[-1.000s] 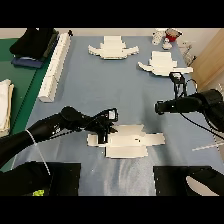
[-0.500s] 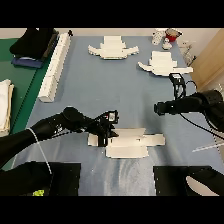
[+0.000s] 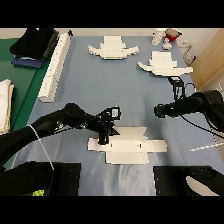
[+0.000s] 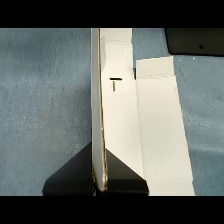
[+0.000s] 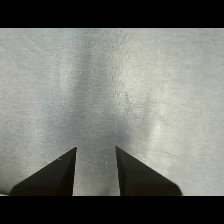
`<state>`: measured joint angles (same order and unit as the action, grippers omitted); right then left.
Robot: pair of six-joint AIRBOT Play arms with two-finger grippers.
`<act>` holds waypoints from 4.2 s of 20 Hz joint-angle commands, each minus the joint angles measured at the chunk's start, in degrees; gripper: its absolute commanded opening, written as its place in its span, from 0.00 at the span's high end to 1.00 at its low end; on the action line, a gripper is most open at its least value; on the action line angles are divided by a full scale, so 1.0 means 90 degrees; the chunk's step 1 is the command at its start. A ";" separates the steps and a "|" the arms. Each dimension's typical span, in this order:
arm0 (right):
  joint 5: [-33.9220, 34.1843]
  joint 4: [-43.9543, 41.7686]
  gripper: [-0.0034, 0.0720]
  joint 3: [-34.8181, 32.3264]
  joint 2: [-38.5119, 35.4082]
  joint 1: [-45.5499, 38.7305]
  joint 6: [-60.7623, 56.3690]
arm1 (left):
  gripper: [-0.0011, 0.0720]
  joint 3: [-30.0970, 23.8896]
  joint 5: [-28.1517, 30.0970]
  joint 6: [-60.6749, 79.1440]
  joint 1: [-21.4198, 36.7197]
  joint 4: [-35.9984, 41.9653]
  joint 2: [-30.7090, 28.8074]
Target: Fold the box.
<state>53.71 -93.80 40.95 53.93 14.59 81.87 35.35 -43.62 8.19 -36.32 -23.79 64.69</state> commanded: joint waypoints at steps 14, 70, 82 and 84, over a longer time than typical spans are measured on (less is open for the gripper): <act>0.0044 -0.0464 0.47 0.0005 0.0002 0.0005 0.0000 | 0.97 0.0024 -0.0350 -0.0372 -0.0005 -0.0214 0.0214; 0.0061 0.1241 0.40 -0.2356 -0.1880 0.6919 0.0466 | 0.97 -0.0012 -0.0539 -0.0746 -0.0015 -0.0211 0.0214; 0.0369 0.2856 0.40 -0.2040 -0.1647 0.7614 -0.1498 | 0.97 -0.0012 -0.0542 -0.0746 -0.0015 -0.0211 0.0214; 0.0384 0.3303 0.33 -0.1991 -0.1673 0.7609 -0.1994 | 0.97 -0.0012 -0.0539 -0.0746 -0.0015 -0.0211 0.0214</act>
<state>56.45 -68.97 22.09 39.22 82.76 69.95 35.29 -48.49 1.45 -36.45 -25.69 66.59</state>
